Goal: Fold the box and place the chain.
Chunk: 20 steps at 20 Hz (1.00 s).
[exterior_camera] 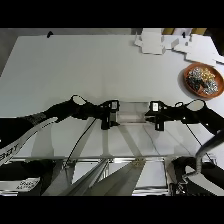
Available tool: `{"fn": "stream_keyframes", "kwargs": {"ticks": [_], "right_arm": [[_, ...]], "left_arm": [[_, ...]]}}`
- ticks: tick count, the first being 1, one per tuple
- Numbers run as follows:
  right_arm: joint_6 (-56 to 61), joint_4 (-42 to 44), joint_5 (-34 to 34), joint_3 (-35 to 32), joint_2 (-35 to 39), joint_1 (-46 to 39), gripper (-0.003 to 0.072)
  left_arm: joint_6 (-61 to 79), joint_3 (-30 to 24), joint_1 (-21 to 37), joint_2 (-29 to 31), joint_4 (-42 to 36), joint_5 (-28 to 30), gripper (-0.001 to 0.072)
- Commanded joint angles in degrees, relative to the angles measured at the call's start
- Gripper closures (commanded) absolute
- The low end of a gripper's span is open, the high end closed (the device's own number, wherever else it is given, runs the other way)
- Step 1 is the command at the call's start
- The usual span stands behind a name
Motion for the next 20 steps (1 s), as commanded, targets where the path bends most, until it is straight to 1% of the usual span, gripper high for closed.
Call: {"fn": "stream_keyframes", "kwargs": {"ticks": [1, 3, 4, 5, 6, 7, 8, 9, 10, 12, 14, 15, 17, 18, 20], "right_arm": [[-2.1, 6.1, 1.1, 0.0, -1.9, 0.1, 0.0529], [-2.1, 7.1, 1.2, 0.0, -3.3, 0.8, 0.0525], [-2.1, 7.1, 1.0, 0.0, -3.9, 1.7, 0.0495], [-2.1, 7.2, 0.6, 0.0, -4.3, 2.6, 0.0450], [-2.0, 7.2, 0.1, 0.0, -4.6, 3.2, 0.0374], [-1.8, 7.2, -0.4, 0.0, -4.5, 3.3, 0.0343], [-1.4, 7.1, -0.7, 0.0, -4.5, 2.9, 0.0342], [-0.7, 7.1, -0.5, 0.0, -4.4, 2.1, 0.0319], [1.1, 7.0, -0.5, 0.0, -4.1, 1.3, 0.0255], [5.1, 5.7, -0.3, 0.0, -1.7, -0.1, 0.0244], [9.8, 2.2, 0.6, 0.0, 2.8, -1.5, 0.0253], [13.4, -0.6, 1.4, 0.0, 5.2, -2.5, 0.0296], [21.3, -5.7, 4.2, 0.0, 8.9, -4.8, 0.0421], [23.8, -7.3, 5.2, 0.0, 10.4, -5.8, 0.0456], [30.6, -7.5, 5.9, 0.0, 13.4, -7.3, 0.0543]], "left_arm": [[0.0, 0.0, 0.0, 0.0, 0.0, 0.0, 0.0437], [0.0, 0.0, 0.0, 0.0, 0.0, 0.0, 0.0437], [0.0, 0.0, 0.0, 0.0, 0.0, 0.0, 0.0437], [0.0, 0.0, 0.0, 0.0, 0.0, 0.0, 0.0437], [0.0, 0.0, 0.0, 0.0, 0.0, 0.0, 0.0437], [0.0, 0.0, 0.0, 0.0, 0.0, 0.0, 0.0437], [0.0, 0.0, 0.0, 0.0, 0.0, 0.0, 0.0437], [0.0, 0.0, 0.0, 0.0, 0.0, 0.0, 0.0437], [0.0, 0.0, 0.0, 0.0, 0.0, 0.0, 0.0437], [0.0, 0.0, 0.0, 0.0, 0.0, 0.0, 0.0437], [0.0, 0.0, 0.0, 0.0, 0.0, 0.0, 0.0437], [0.0, 0.0, 0.0, 0.0, 0.0, 0.0, 0.0437], [0.0, 0.0, 0.0, 0.0, 0.0, 0.0, 0.0437], [0.0, 0.0, 0.0, 0.0, 0.0, 0.0, 0.0437], [0.0, 0.0, 0.0, 0.0, 0.0, 0.0, 0.0437]]}}
